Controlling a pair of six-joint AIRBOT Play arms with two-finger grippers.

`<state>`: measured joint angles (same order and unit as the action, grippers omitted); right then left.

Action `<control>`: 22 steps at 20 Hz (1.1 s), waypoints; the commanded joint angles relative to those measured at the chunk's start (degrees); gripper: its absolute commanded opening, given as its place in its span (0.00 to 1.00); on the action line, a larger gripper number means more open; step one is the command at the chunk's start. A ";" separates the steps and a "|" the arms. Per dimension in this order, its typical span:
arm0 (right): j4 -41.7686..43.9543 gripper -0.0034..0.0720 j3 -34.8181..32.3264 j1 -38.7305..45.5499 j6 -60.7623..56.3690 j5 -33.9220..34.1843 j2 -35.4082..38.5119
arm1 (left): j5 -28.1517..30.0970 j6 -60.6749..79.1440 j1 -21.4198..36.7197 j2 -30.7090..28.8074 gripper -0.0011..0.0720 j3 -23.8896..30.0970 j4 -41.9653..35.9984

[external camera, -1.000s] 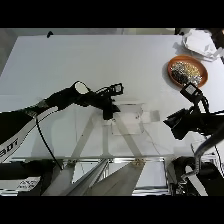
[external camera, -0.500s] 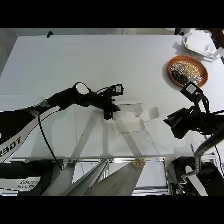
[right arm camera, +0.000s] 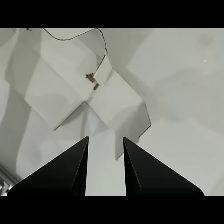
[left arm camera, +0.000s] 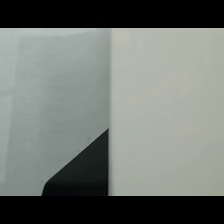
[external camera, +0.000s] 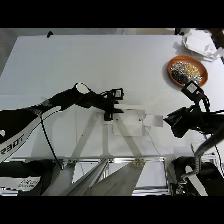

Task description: Fold the box and place the chain.

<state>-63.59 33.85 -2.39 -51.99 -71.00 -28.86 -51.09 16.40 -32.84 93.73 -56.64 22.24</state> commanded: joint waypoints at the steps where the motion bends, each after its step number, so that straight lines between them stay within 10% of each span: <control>1: 0.00 0.36 0.07 -0.04 -0.02 0.07 0.04 | 0.33 1.40 0.07 0.28 0.02 -0.02 -1.64; 22: -0.66 0.36 0.07 -0.04 -0.02 0.07 0.04 | 1.16 -9.03 0.07 2.49 0.02 -0.02 3.13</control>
<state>-63.90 33.85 -2.39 -51.99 -70.94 -28.88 -50.02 9.28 -32.82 96.25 -56.71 23.99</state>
